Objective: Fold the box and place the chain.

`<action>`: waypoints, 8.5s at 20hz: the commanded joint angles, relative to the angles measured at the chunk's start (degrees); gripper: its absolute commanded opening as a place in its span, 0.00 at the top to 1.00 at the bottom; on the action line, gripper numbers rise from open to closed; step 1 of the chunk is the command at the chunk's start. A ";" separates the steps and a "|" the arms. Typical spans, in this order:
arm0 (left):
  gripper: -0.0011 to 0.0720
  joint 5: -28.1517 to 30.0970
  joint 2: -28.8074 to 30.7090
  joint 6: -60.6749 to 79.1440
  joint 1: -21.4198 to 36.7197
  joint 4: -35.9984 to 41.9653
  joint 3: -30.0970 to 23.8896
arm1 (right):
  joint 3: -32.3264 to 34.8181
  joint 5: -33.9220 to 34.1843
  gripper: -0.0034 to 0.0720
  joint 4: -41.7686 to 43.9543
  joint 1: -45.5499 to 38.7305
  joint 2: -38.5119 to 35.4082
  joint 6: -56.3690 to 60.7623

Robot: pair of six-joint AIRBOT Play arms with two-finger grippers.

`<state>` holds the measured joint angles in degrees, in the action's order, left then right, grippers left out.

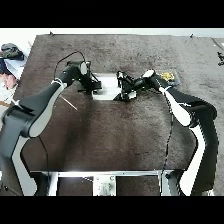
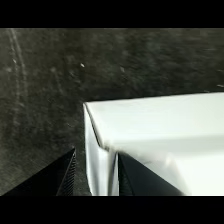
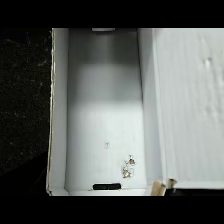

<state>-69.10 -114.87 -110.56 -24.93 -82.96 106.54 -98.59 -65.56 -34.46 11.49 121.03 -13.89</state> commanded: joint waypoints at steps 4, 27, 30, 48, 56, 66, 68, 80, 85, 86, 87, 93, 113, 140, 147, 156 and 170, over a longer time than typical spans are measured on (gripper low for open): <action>0.61 -9.53 -6.29 -3.28 -2.12 -10.25 9.75 | -0.04 0.00 0.33 -0.02 -0.02 0.02 0.04; 0.08 -13.97 -0.42 9.79 -2.10 -7.45 10.10 | -0.04 0.00 0.33 -0.02 -0.02 0.02 0.02; 0.08 -14.14 1.84 15.63 -1.62 -6.60 9.86 | -0.04 0.02 0.33 -0.02 0.00 0.02 0.02; 0.08 11.78 20.33 100.00 23.02 61.37 -38.66 | -0.04 0.00 0.33 -0.02 0.00 0.02 0.02; 0.09 15.34 17.40 114.20 23.02 64.24 -36.22 | -0.04 0.00 0.33 -0.02 -0.02 0.02 0.02; 0.16 -1.49 -2.16 123.16 22.93 58.01 -13.92 | -0.04 0.00 0.33 -0.02 -0.04 0.02 0.04; 0.00 -3.76 -3.91 128.63 22.88 57.81 -13.77 | -0.04 0.00 0.33 -0.02 -0.04 0.02 0.02; 0.00 -7.54 -4.55 136.32 22.27 61.05 -13.81 | -0.04 -0.02 0.33 -0.02 -0.07 0.02 0.04; 0.00 -9.57 -6.99 136.34 21.64 61.16 -13.81 | -0.04 0.00 0.33 -0.02 -0.07 0.02 0.02; 0.00 -9.29 -6.99 136.37 21.64 61.42 -13.81 | -0.04 0.00 0.33 -0.02 -0.04 0.02 0.02; 0.00 -9.01 -6.99 136.41 21.62 61.81 -13.81 | -0.04 0.00 0.33 0.00 -0.04 0.02 0.02; 0.00 -5.70 -7.19 138.14 19.98 62.40 -13.81 | -0.04 0.00 0.33 -0.02 -0.07 0.02 0.02; 0.01 -4.20 -9.01 139.56 18.56 63.82 -12.85 | -0.04 0.00 0.33 -0.02 -0.07 0.02 0.02; 0.01 -3.41 -9.01 138.03 18.53 61.92 -11.54 | -0.04 0.00 0.33 -0.02 -0.04 0.02 0.02; 0.01 -1.40 -9.01 138.00 17.49 60.28 -11.54 | -0.04 0.00 0.33 0.00 -0.07 0.02 0.04; 0.20 -2.29 -9.01 139.01 17.49 59.95 -11.54 | -0.04 0.00 0.33 -0.02 -0.09 0.02 0.02; 0.18 -3.28 -9.01 139.51 17.49 62.31 -11.56 | -0.04 0.00 0.33 -0.02 -0.07 0.02 0.02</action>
<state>-72.51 -123.85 28.93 -7.44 -20.58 94.94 -98.59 -65.56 -34.50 11.40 121.03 -13.91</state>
